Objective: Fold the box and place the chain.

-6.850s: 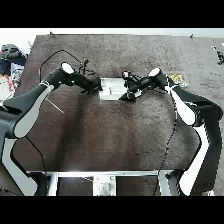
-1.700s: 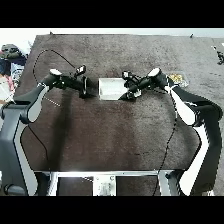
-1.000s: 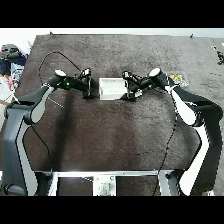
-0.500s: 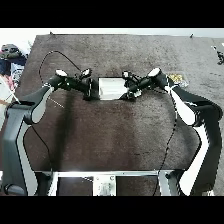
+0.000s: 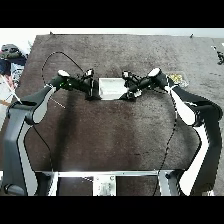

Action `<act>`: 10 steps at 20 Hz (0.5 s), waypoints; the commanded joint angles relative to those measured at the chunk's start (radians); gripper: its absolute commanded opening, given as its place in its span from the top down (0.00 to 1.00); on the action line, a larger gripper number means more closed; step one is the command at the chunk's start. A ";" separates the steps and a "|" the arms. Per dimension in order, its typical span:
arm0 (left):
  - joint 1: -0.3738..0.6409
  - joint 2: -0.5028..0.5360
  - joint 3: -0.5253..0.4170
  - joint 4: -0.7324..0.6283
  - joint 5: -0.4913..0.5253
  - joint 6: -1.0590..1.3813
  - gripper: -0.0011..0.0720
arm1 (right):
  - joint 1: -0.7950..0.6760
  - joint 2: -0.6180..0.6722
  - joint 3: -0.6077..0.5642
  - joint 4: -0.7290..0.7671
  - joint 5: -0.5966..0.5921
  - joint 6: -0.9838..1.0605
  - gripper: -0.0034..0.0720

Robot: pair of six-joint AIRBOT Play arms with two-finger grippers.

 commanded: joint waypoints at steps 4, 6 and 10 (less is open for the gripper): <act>-0.023 -0.002 0.001 0.000 0.052 -0.016 0.01 | 0.000 0.000 0.000 0.000 0.001 -0.001 0.34; -0.031 -0.002 0.001 0.003 0.069 -0.015 0.01 | 0.000 0.000 0.000 -0.001 0.001 -0.001 0.34; -0.034 -0.009 0.000 0.000 0.071 -0.013 0.01 | 0.000 0.000 0.000 -0.001 0.001 -0.001 0.34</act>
